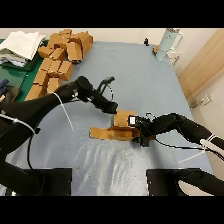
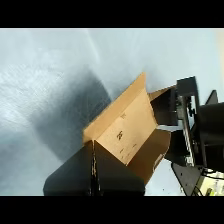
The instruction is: Fold the box.
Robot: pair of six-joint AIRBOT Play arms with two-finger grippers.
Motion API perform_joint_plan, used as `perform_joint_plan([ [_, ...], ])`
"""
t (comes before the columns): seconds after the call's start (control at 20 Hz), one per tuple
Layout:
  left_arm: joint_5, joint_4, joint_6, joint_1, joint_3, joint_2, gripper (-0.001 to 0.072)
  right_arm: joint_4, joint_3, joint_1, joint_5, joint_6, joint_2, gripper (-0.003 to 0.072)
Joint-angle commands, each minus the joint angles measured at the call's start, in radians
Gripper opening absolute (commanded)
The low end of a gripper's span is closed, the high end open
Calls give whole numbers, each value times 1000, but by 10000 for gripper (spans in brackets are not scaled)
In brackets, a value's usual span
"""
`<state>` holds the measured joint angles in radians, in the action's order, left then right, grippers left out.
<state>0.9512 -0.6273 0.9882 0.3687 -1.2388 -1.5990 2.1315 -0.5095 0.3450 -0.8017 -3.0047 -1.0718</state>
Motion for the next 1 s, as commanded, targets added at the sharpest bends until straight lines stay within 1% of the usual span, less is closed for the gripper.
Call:
perform_joint_plan([
  [0.0,53,-45,-81,-70,-27,68,12,0,0,-1,0,0,0,513],
  [0.1,88,-89,-128,-114,-4,119,11,0,0,-1,0,0,0,513],
  [0.2,89,-124,-182,-143,58,181,10,0,0,-1,0,0,0,513],
  [0.25,72,-137,-223,-151,105,216,10,0,0,-1,0,0,0,513],
  [0.4,50,-127,-484,-140,292,338,8,0,0,-1,0,0,0,513],
  [0.5,-5,-127,-601,-105,410,414,9,-1,0,-1,0,0,0,513],
  [0.6,-26,-124,-738,-59,485,460,11,-1,0,-1,0,0,0,513],
  [0.75,-46,-113,-808,25,513,468,11,-1,0,-1,0,0,0,513],
  [0.85,-89,-113,-874,77,513,467,12,-1,0,-1,0,0,0,513],
  [0.9,-110,-85,-923,83,517,459,14,-1,0,-1,0,0,0,513],
  [0.95,-134,-35,-958,66,530,447,37,-3,0,-1,0,0,0,513],
])
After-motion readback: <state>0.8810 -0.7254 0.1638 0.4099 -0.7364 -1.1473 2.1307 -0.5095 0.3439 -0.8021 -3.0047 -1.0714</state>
